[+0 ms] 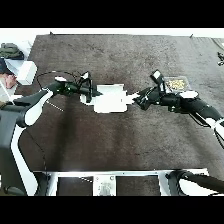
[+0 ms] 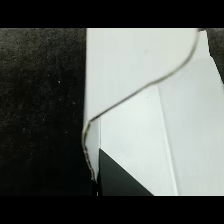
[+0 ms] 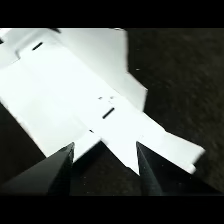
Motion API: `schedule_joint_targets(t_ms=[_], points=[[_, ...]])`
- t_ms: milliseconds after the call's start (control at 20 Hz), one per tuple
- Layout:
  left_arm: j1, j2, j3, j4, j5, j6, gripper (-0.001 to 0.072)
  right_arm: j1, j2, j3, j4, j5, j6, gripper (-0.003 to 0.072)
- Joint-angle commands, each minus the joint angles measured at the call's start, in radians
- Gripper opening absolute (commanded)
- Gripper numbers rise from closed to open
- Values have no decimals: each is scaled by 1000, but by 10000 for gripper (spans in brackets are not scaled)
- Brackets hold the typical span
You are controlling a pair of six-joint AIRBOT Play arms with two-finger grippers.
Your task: Fold the box and place the chain.
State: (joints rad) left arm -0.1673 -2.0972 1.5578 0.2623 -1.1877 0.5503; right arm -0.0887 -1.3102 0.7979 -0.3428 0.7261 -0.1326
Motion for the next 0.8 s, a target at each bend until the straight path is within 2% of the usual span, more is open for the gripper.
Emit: schedule_joint_targets(t_ms=[0, 200, 350, 450, 600, 750], points=[[1, 0, 0, -1, 2, 1, 11, 76, -35, 2, -45, 12, -205, 597], [1, 1, 0, -2, 2, 1, 11, 134, -117, 11, -64, 21, -348, 597], [1, 1, 0, -2, 2, 1, 11, 176, -178, 65, -216, 14, -341, 597], [1, 1, 0, -2, 2, 1, 11, 190, -198, 92, -252, 0, -330, 596], [1, 1, 0, -2, 2, 1, 11, 197, -225, 106, -293, -41, -331, 597], [1, 1, 0, -2, 2, 1, 11, 211, -231, 106, -289, -130, -331, 595]])
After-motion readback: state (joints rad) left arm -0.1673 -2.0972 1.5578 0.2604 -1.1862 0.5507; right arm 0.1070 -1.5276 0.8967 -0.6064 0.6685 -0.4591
